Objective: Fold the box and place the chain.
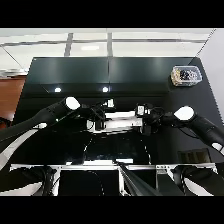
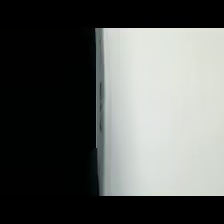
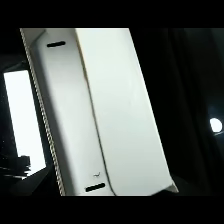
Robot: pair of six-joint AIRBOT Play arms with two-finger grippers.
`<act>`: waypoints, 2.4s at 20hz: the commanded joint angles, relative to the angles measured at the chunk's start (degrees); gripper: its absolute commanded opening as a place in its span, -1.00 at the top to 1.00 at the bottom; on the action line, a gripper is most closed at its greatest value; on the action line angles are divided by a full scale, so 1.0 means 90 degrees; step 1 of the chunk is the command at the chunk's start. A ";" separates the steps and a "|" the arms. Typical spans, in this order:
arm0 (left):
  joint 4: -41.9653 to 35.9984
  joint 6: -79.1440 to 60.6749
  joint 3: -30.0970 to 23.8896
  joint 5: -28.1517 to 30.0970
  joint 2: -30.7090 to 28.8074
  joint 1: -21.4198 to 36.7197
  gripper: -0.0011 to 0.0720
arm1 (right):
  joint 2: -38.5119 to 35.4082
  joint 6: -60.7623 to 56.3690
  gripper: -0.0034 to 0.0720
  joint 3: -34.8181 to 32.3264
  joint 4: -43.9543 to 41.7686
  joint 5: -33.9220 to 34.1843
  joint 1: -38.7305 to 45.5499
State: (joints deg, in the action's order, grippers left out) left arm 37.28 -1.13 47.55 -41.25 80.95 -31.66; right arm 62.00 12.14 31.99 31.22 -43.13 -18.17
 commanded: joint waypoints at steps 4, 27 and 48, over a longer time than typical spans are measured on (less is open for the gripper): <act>-0.0005 0.0005 -0.0002 0.0012 0.0005 0.0000 0.90 | 0.0716 0.0896 -0.96 0.0002 -0.0265 -0.0338 0.0022; -0.0005 0.0005 -0.0002 0.0012 0.0005 -0.0002 0.90 | 0.1270 0.0593 -0.96 0.0032 0.0257 0.0032 -0.0017; -0.0005 0.0005 -0.0002 0.0012 0.0005 0.0000 0.90 | 0.1367 0.0211 -0.96 0.0121 0.0469 0.0151 -0.0104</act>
State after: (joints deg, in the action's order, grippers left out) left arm 37.23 -1.08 47.53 -41.12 80.95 -31.66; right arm 74.30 14.06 32.99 36.03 -41.47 -19.51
